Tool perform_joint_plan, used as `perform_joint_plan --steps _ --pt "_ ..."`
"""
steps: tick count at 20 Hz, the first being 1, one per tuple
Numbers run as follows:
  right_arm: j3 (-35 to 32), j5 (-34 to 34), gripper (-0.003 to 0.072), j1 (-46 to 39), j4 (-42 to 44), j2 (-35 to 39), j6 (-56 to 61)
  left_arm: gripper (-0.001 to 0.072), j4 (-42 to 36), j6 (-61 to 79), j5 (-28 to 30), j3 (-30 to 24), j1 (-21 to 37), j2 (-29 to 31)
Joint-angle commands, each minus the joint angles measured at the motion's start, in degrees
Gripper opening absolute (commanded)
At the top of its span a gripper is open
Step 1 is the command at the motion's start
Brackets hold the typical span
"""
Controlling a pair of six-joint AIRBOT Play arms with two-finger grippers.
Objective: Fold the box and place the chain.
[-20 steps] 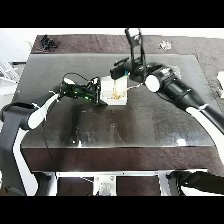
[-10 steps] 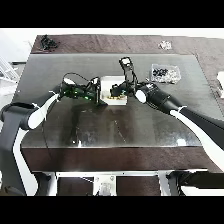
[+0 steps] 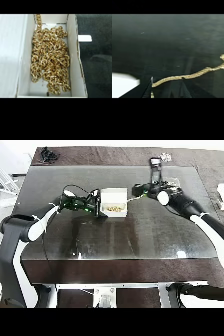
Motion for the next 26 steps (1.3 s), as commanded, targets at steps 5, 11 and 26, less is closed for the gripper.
perform_joint_plan --steps 5,11,26 --pt "2.29 -3.45 0.045 -8.13 0.46 -10.62 8.9 0.0353 0.0 0.02 0.0 0.0 -0.02 0.02" --pt "9.97 -3.34 0.0444 -5.14 3.63 -19.52 8.92 0.0353 0.0 0.02 0.0 0.0 -0.02 0.02" --pt "12.76 4.98 0.0408 -4.04 3.58 -20.74 10.84 0.0353 0.0 0.0 0.0 0.0 -0.02 0.04"
